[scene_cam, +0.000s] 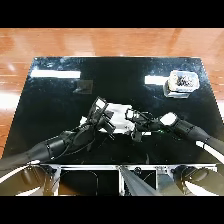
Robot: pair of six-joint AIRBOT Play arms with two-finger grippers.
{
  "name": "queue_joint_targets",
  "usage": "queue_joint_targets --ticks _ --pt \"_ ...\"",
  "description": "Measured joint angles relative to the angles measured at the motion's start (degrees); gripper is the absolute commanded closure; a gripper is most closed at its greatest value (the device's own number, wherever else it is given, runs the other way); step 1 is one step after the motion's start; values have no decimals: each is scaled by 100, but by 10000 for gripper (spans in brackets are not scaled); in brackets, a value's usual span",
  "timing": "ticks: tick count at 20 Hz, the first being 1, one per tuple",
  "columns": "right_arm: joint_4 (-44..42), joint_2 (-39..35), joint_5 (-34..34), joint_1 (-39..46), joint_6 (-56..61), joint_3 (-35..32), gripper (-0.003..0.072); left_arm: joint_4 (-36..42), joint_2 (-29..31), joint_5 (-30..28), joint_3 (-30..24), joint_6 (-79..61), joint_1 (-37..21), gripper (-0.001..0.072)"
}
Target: Fold the box and place the chain.
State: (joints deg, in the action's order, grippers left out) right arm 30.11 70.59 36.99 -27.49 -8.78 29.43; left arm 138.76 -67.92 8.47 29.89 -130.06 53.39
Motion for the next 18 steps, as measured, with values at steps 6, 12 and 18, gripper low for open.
queue_joint_targets --ticks 6,12,18 --pt "2 0 7 0 0 0 138 -2 -420 -776 433 378 -155 694" --pt "2 0 2 0 -2 0 138 -293 28 -1915 682 444 -719 694" --pt "2 0 4 0 -2 0 138 -1665 1386 -4701 645 393 -1985 691"
